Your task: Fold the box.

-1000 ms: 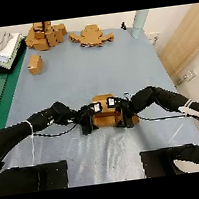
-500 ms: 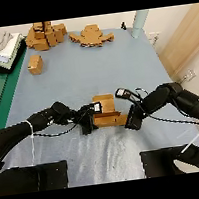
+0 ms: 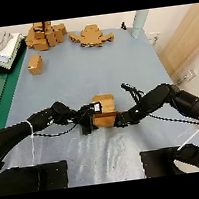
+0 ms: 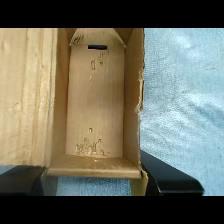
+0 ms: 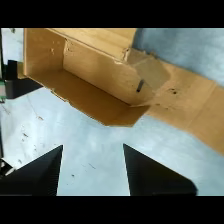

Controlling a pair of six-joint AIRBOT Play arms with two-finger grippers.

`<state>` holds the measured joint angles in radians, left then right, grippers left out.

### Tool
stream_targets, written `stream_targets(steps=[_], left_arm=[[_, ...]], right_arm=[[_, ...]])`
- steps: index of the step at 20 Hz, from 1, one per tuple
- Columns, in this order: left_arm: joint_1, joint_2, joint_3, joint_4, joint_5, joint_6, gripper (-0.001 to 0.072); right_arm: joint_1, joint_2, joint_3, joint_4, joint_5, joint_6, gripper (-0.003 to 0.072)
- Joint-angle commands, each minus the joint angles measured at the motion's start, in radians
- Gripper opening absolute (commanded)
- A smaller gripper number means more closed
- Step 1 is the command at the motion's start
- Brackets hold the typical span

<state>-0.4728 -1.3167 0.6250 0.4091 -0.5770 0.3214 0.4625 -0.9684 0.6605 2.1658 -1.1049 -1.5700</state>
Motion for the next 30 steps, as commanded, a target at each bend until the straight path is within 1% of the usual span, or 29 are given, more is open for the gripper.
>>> stream_targets(steps=[1,2,3,4,6,8,9,13,16,21,23,26,30], left_arm=[[0.000,0.000,0.000,0.000,0.000,0.000,0.0424],[0.000,0.000,0.000,0.000,0.000,0.000,0.0424],[0.000,0.000,0.000,0.000,0.000,0.000,0.0424],[0.000,0.000,0.000,0.000,0.000,0.000,0.0424],[0.000,0.000,0.000,0.000,0.000,0.000,0.0424],[0.000,0.000,0.000,0.000,0.000,0.000,0.0424],[0.000,0.000,0.000,0.000,0.000,0.000,0.0424],[0.000,0.000,0.000,0.000,0.000,0.000,0.0424],[0.001,0.000,0.000,0.000,0.000,0.000,0.0424],[0.000,0.000,0.001,0.000,0.000,0.000,0.0424],[0.000,0.000,0.000,0.000,0.000,0.000,0.0424],[0.000,0.000,0.000,0.000,0.000,0.000,0.0424],[0.000,0.000,0.000,0.000,0.000,0.000,0.0424]], right_arm=[[0.026,-0.047,0.006,0.063,0.084,0.070,0.0280],[0.024,-0.063,0.026,0.071,0.126,0.070,0.0003],[0.016,-0.084,0.067,0.067,0.153,0.049,0.0003],[-0.003,-0.114,0.124,0.067,0.155,0.025,0.0003],[-0.050,-0.190,0.246,0.063,0.126,-0.010,0.0003],[-0.087,-0.277,0.319,0.064,0.114,-0.039,0.0002],[-0.095,-0.321,0.334,0.064,0.114,-0.060,0.0002],[-0.085,-0.470,0.335,0.061,0.082,-0.166,0.0002],[-0.058,-0.517,0.335,0.060,0.079,-0.202,0.0002],[-0.044,-0.515,0.338,0.056,0.080,-0.231,0.0002],[-0.045,-0.480,0.340,0.051,0.080,-0.248,0.0003],[-0.045,-0.361,0.339,-0.028,0.084,-0.248,0.0002],[-0.045,-0.142,0.312,-0.114,0.012,-0.246,0.0001]])
